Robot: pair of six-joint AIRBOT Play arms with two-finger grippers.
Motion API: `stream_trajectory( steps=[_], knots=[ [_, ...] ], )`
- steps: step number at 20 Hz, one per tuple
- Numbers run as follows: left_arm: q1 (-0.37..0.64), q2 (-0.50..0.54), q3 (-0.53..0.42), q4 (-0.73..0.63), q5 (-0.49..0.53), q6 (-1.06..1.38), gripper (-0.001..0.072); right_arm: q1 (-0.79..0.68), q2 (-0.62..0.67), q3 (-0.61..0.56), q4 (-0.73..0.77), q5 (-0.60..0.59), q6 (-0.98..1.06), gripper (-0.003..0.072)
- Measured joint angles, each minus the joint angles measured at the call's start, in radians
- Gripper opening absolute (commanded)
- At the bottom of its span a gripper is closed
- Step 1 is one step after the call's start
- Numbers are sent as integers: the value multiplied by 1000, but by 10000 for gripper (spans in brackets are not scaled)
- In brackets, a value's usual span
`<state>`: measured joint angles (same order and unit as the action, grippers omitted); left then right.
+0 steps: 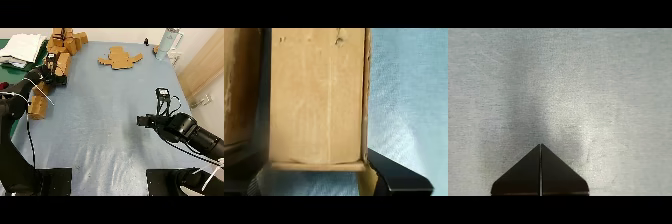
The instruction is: Fold the box.
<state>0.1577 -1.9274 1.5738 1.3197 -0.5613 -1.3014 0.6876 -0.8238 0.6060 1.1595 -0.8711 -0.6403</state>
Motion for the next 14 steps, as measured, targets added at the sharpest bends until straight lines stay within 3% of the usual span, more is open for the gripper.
stream_trajectory(
  steps=[5, 6, 7, 8, 14],
  knots=[
    [19, 53, 63, 3, -290, -24, 700, 0, 0, 0, 0, 0, -5, 8],
    [21, 74, 85, 3, -317, -24, 668, 0, 0, 0, 0, 0, -8, 7],
    [21, 95, 106, 3, -349, -25, 382, 0, 0, 0, 0, 0, -9, 8],
    [22, 109, 123, 3, -398, -29, 2, 0, 0, 0, 0, 0, -12, 8],
    [10, 230, 191, 1, -638, -50, 8, 0, 0, 0, 7, 0, -37, 8]
  ],
)
